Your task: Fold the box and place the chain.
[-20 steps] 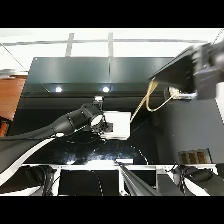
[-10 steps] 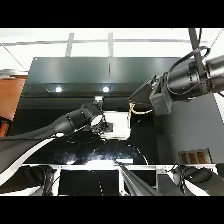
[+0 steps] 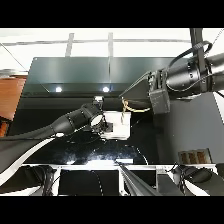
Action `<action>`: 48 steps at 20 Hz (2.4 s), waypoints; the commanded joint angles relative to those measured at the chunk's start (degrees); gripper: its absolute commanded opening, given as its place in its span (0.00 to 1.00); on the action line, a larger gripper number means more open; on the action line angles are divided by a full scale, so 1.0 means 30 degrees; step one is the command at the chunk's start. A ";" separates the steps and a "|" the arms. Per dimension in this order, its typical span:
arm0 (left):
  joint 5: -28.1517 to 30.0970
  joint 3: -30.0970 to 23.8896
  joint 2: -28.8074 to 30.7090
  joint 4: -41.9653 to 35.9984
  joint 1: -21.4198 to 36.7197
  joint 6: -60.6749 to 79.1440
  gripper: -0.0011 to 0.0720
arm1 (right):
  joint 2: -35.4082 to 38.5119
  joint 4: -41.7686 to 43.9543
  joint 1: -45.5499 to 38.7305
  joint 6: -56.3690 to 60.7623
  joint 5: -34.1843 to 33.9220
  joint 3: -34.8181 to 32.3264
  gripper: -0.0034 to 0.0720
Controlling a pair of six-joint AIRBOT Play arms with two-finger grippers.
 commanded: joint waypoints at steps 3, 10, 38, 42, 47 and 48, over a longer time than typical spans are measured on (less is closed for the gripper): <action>-0.0015 -0.0007 0.0000 0.0000 0.0022 0.0007 0.06 | -0.0029 -0.3009 0.0007 0.0823 -0.0073 -0.0284 0.08; -0.0007 -0.0007 0.0000 0.0007 0.0022 0.0007 0.06 | -0.0087 -0.2922 0.0270 0.0663 -0.1115 -0.5224 0.08; -0.0007 -0.0007 0.0000 -0.0015 0.0022 0.0007 0.06 | -0.3461 -1.2888 -1.0338 1.2590 -1.1723 -1.1344 0.89; -0.0015 -0.0007 0.0000 -0.0022 0.0022 0.0007 0.06 | -0.5938 -1.2823 -0.9894 1.5620 -1.4761 -1.1344 0.90; -0.0007 -0.0007 0.0000 -0.0022 0.0022 0.0007 0.06 | -0.7803 -1.0258 -0.9894 1.6094 -1.6429 -1.1060 0.75; -0.0007 -0.0007 0.0000 -0.0022 0.0022 0.0007 0.06 | -0.7883 -1.0018 -0.9894 1.5977 -1.6371 -1.1038 0.63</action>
